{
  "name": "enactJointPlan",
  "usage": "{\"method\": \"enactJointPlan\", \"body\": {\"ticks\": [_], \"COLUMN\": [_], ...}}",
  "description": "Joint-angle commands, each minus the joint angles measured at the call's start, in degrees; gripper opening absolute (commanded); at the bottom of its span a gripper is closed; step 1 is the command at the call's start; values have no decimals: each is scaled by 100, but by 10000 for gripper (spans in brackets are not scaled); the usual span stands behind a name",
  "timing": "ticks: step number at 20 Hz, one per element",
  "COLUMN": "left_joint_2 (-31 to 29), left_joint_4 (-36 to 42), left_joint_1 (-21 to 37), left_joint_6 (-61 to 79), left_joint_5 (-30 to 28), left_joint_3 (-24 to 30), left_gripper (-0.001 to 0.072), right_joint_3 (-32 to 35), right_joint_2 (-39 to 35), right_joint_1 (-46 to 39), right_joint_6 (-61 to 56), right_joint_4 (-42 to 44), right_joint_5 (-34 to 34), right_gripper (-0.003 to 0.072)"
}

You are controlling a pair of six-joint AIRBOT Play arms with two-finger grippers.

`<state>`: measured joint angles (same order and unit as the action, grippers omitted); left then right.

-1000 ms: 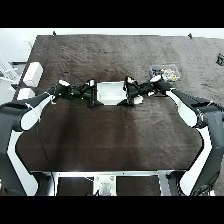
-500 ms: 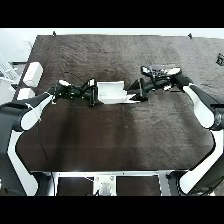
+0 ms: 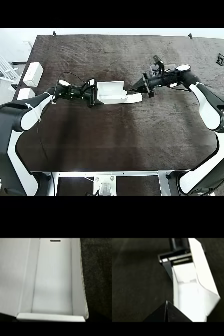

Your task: Fold the box and place the chain.

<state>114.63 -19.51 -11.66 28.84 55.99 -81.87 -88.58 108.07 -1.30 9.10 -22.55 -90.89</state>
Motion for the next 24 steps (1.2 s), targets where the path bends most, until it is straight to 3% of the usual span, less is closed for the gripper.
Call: {"method": "enactJointPlan", "body": {"ticks": [1,4,10,16,21,24], "left_joint_2": [-2,-2,-2,-2,-2,-2], "left_joint_4": [-4,-9,-11,-22,-22,-22], "left_joint_1": [-4,-4,-4,-4,-4,-4], "left_joint_6": [-37,-39,-50,-55,-55,-57], "left_joint_5": [9,11,22,57,61,61], "left_joint_3": [2,2,2,2,2,2], "left_gripper": [349,349,349,349,349,349], "right_joint_3": [20,13,0,-544,-695,-691], "right_joint_2": [-7,-7,24,463,693,831], "right_joint_1": [501,671,566,481,595,656], "right_joint_6": [-83,-101,-149,-568,-831,-914], "right_joint_4": [17,-42,-431,-562,-688,-839], "right_joint_5": [743,1786,2763,2872,2107,2074], "right_gripper": [8,8,6,6,7,6]}}
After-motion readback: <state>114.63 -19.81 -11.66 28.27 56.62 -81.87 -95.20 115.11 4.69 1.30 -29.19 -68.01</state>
